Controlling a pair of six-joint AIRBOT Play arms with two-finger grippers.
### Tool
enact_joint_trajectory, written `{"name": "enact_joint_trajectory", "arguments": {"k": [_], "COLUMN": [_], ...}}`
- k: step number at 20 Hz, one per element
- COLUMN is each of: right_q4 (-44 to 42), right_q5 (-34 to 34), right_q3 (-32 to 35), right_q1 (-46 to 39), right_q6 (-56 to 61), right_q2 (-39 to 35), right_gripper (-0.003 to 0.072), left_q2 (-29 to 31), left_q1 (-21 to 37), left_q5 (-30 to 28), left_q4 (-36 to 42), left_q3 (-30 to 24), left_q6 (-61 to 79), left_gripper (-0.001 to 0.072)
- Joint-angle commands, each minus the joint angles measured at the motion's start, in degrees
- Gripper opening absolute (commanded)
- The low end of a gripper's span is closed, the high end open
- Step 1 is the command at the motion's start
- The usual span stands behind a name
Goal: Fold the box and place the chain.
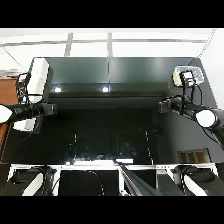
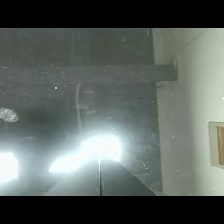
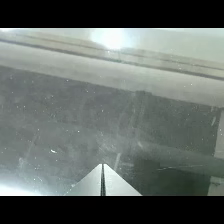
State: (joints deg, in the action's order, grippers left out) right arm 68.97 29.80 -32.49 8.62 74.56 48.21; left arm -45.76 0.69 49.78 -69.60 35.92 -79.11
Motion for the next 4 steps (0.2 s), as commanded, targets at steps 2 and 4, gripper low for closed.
{"name": "enact_joint_trajectory", "arguments": {"k": [2, 4], "right_q4": [0.09, 0.09], "right_q5": [-0.07, -0.04], "right_q3": [0.02, 0.02], "right_q1": [0.07, 0.07], "right_q6": [0.02, 0.02], "right_q2": [0.0, 0.0], "right_gripper": [0.0013, 0.0013], "left_q2": [0.11, 0.11], "left_q1": [-0.04, -0.04], "left_q5": [-0.09, -0.09], "left_q4": [0.02, 0.02], "left_q3": [-0.17, -0.17], "left_q6": [-0.07, -0.07], "left_gripper": [0.0025, 0.0025]}}
